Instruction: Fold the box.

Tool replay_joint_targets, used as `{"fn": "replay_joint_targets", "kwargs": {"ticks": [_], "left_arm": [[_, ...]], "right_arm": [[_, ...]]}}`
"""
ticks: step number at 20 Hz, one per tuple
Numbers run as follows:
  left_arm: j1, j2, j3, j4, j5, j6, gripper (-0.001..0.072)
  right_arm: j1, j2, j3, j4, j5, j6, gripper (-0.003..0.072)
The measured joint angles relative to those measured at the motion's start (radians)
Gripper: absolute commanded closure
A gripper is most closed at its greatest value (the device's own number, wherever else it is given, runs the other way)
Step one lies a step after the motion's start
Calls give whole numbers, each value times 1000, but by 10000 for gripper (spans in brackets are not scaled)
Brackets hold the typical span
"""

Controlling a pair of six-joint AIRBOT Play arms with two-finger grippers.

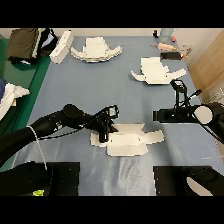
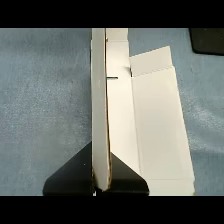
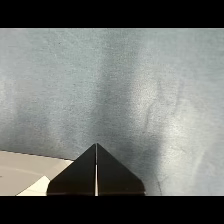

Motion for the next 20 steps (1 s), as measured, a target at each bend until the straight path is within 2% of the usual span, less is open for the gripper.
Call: {"fn": "replay_joint_targets", "kwargs": {"ticks": [6, 11, 14, 16, 17, 18, 19, 20], "left_arm": [[0, -1, 1, 2, -13, -10, 694], [0, -1, 1, -1, -16, -10, 694], [0, -1, 1, -2, -16, -10, 694], [0, -1, 1, -3, -16, -10, 694], [0, -1, 1, -3, -16, -10, 694], [0, -1, 1, -3, -16, -10, 694], [0, -1, 1, -3, -16, -10, 694], [0, -1, 1, -3, -16, -10, 694]], "right_arm": [[0, 0, 0, 8, 17, -2, 686], [19, 34, 0, 64, 213, -16, 687], [123, 84, -1, 100, 317, -18, 687], [256, 107, -8, 104, 347, -55, 685], [342, 112, -17, 85, 346, -86, 566], [431, 113, -29, 53, 335, -121, 260], [514, 109, -42, 15, 316, -155, 83], [597, 100, -60, -33, 292, -190, 69]]}}
